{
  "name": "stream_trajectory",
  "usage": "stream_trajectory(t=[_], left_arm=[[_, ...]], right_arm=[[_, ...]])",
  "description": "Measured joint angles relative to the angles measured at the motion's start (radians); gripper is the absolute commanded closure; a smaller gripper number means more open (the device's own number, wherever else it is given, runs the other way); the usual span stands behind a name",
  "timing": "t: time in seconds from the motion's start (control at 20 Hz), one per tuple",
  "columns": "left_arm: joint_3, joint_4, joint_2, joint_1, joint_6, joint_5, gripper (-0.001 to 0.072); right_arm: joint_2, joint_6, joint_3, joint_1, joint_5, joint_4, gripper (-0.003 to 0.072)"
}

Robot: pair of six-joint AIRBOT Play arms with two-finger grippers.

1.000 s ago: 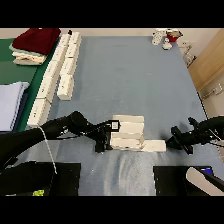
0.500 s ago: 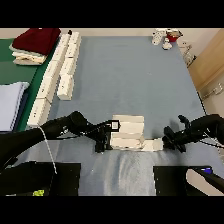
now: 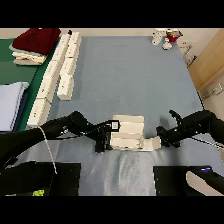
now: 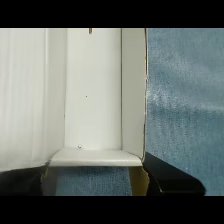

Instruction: Fold the box.

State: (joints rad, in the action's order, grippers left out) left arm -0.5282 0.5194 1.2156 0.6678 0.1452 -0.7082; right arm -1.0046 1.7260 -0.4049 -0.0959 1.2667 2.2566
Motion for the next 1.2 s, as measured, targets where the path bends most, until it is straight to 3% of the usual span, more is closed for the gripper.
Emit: stream_trajectory(t=[0.05,0.15,0.2,0.4,0.5,0.85,1.2], left_arm=[[0.000,0.000,0.000,0.000,0.000,0.000,0.0357],[0.000,0.000,0.000,0.000,0.000,0.000,0.0357],[0.000,0.000,0.000,0.000,0.000,0.000,0.0357],[0.000,0.000,0.000,0.000,0.000,0.000,0.0357],[0.000,0.000,0.000,0.000,0.000,0.000,0.0358],[0.000,0.000,0.000,0.000,0.000,0.000,0.0357],[0.000,0.000,0.000,0.000,0.000,0.000,0.0357]], right_arm=[[0.006,0.000,-0.013,0.010,0.010,0.003,0.0629],[0.018,0.002,-0.041,0.022,0.029,0.017,0.0475],[0.024,0.002,-0.055,0.030,0.042,0.022,0.0447],[0.041,0.003,-0.106,0.078,0.067,0.039,0.0441],[0.045,0.004,-0.124,0.113,0.071,0.042,0.0257],[0.047,-0.003,-0.141,0.263,0.019,0.023,0.0259],[0.047,-0.250,-0.153,0.521,-0.159,-0.156,0.0261]])
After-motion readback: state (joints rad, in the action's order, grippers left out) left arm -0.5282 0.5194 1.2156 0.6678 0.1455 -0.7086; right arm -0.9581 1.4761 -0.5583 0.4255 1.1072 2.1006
